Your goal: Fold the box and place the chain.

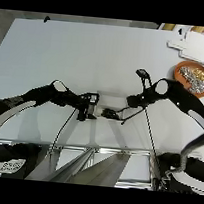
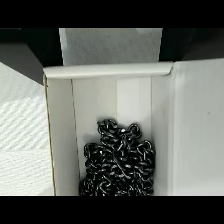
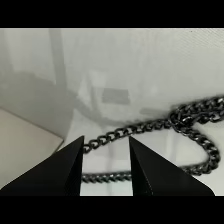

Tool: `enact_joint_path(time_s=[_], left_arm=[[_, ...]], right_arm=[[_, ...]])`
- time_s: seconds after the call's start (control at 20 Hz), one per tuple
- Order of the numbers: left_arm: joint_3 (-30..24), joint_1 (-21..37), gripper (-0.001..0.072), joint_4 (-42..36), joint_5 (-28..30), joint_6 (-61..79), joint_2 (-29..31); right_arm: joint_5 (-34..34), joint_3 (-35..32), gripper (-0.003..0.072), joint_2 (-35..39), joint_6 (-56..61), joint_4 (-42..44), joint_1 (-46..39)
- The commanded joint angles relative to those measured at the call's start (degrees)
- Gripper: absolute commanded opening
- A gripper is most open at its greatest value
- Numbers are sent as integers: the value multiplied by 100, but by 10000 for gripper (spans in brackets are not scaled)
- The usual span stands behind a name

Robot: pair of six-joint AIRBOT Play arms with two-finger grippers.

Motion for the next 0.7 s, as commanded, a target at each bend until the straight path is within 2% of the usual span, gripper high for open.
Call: enact_joint_path(time_s=[0.0, 0.15, 0.65], left_arm=[[7, 0, 153, 0, -2, 2, 4], [7, 0, 153, 0, 0, 2, 4], [7, 0, 153, 0, 0, 2, 4]], right_arm=[[-42, -4, 314, -184, 713, -122, 109], [280, -4, 315, -186, 728, -157, -92], [20, -2, 314, -448, 966, -7, -127]])
